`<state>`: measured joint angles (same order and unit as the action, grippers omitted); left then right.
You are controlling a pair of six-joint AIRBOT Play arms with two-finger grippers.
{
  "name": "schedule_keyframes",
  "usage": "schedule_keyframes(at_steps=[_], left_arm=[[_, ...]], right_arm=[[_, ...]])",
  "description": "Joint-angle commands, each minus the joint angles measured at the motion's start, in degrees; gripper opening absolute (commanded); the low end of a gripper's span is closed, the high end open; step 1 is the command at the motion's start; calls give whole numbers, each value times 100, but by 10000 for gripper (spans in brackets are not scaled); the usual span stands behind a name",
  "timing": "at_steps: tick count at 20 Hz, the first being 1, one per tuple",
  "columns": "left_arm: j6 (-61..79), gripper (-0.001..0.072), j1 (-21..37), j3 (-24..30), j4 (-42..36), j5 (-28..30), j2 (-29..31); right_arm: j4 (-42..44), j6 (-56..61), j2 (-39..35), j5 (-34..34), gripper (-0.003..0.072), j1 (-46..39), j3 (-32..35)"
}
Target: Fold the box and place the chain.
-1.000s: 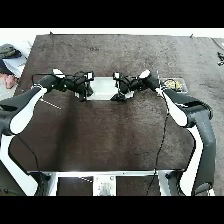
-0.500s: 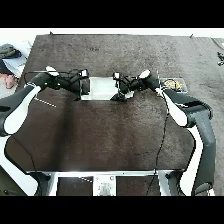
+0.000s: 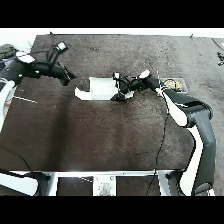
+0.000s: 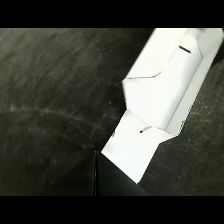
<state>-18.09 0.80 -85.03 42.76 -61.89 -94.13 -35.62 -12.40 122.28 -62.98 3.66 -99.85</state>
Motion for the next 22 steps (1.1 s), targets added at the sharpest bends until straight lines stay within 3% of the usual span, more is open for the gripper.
schedule_keyframes(at_steps=[1, 7, 17, 22], left_arm=[[-1882, 8, 389, 186, 39, -105, 151], [-3167, 9, 542, 903, 96, -275, -199], [-3311, 10, 85, 922, -450, 81, -1073], [-3285, 10, -109, 922, -662, 328, -1207]], right_arm=[[2, 0, 0, 0, 167, -4, 0], [4, 0, 0, -2, 167, -2, 0], [2, 0, 0, 0, 167, -4, 0], [2, 0, 0, 0, 167, -4, 0]])
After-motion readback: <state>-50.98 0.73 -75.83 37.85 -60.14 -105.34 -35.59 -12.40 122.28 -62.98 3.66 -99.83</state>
